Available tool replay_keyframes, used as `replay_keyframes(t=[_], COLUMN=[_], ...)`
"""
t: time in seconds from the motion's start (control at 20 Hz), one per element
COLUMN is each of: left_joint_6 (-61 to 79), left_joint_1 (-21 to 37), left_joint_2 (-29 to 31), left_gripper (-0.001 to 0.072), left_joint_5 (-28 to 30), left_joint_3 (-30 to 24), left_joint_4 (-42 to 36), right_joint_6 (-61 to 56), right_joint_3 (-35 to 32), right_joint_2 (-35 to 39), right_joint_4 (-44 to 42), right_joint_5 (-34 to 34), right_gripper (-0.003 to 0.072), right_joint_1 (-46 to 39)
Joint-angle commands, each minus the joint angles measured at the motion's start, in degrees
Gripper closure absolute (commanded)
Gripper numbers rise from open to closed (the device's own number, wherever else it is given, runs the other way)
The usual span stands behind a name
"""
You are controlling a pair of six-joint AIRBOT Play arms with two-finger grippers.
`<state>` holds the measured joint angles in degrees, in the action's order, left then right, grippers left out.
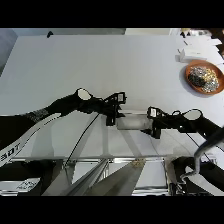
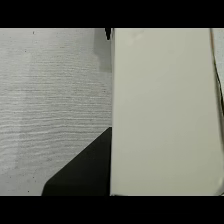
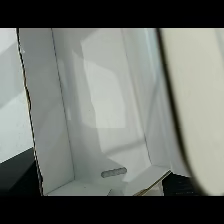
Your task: Fold the box and place the chain.
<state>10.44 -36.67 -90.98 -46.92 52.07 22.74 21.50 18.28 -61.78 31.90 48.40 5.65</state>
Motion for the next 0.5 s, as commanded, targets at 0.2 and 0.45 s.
replay_keyframes(t=[0.2, 0.45], left_joint_6=[0.0, 0.0], left_joint_1=[0.0, 0.0], left_joint_2=[0.0, 0.0], left_gripper=[0.0701, 0.0701], left_joint_5=[-0.1, -0.1], left_joint_3=[0.0, 0.0], left_joint_4=[0.0, 0.0], right_joint_6=[1.4, 3.1], right_joint_3=[0.0, 0.0], right_joint_2=[-2.1, -3.6], right_joint_4=[-0.7, -1.0], right_joint_5=[0.8, 0.7], right_gripper=[0.0042, 0.0131], right_joint_1=[-0.4, -0.4])
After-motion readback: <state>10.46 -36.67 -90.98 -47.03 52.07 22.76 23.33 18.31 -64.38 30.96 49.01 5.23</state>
